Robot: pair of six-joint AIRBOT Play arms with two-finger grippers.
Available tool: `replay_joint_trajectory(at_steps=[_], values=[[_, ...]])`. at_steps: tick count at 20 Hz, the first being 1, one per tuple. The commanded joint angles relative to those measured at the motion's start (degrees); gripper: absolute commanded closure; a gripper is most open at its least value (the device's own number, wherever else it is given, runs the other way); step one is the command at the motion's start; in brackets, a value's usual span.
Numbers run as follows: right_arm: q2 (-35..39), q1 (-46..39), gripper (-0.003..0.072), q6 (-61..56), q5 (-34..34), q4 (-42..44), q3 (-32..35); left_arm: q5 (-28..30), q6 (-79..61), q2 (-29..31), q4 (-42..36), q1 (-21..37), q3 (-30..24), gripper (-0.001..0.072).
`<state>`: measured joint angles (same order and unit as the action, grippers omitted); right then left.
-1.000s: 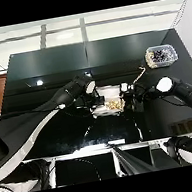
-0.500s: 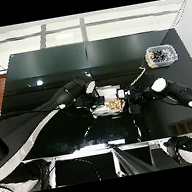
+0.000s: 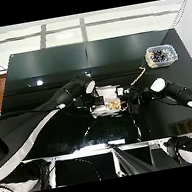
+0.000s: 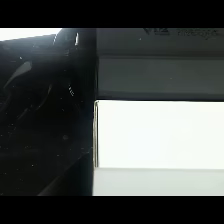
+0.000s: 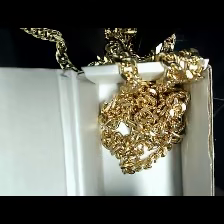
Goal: Fold the box and place the chain.
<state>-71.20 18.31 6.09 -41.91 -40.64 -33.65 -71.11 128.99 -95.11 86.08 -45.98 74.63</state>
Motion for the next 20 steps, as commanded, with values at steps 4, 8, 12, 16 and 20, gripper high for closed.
replay_joint_trajectory(at_steps=[4,8,12,16,20], values=[[3.93,-0.11,0.0676,-18.21,-0.09,-8.26,-0.02,0.15,0.04,0.02,0.00,0.02,0.04,0.0680],[11.58,-0.66,0.0676,-29.81,-5.07,-14.49,-0.68,0.13,0.04,0.02,0.00,0.02,0.04,0.0680],[18.71,-3.23,0.0676,-39.32,-14.82,-14.38,-6.34,0.13,0.04,0.02,0.00,0.02,0.04,0.0681],[20.37,-4.02,0.0676,-50.75,-24.87,-12.15,-18.05,0.13,0.04,0.02,0.00,0.00,0.04,0.0681],[20.37,-4.02,0.0676,-52.22,-29.09,-0.26,-28.59,0.15,0.04,0.02,0.00,0.02,0.04,0.0681]])
